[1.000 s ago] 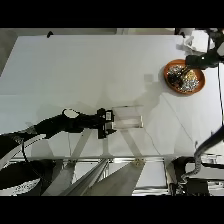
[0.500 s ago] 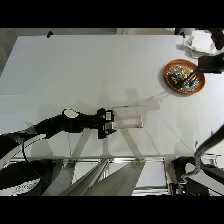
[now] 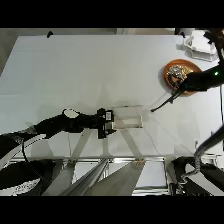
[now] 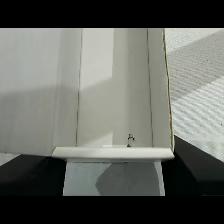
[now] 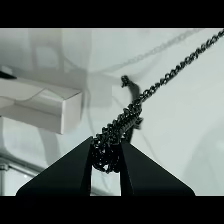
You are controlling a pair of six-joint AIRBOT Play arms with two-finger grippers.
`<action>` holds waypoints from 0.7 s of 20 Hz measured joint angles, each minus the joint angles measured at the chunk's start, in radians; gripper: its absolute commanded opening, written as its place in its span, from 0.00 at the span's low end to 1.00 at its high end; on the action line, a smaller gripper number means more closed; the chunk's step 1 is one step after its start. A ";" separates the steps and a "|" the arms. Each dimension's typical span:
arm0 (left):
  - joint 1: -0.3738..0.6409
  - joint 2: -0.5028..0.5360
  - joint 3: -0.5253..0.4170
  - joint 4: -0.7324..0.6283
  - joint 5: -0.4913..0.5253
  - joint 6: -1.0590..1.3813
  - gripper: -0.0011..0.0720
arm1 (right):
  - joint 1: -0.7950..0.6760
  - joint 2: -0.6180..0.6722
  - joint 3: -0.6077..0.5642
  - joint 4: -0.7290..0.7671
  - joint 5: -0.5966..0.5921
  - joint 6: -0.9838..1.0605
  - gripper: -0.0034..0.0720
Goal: Fold the box and place the chain.
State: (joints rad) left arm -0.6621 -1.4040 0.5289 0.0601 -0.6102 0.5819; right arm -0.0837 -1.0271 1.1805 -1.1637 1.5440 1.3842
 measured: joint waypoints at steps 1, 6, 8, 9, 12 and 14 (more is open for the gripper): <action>0.000 0.000 0.000 0.000 0.000 0.000 0.22 | 0.013 0.031 -0.047 0.002 -0.020 0.008 0.06; 0.000 0.000 0.000 0.000 0.000 0.000 0.22 | 0.106 0.204 -0.265 0.018 -0.141 0.085 0.06; 0.000 0.000 0.000 0.000 0.000 0.000 0.22 | 0.157 0.263 -0.332 0.027 -0.195 0.137 0.06; 0.000 0.000 0.000 0.000 0.000 0.000 0.22 | 0.184 0.287 -0.358 0.031 -0.222 0.164 0.06; 0.000 0.000 0.000 0.000 0.000 0.000 0.22 | 0.267 0.344 -0.403 0.063 -0.309 0.235 0.06; 0.000 0.000 0.000 0.000 0.000 0.000 0.22 | 0.312 0.367 -0.416 0.093 -0.349 0.262 0.06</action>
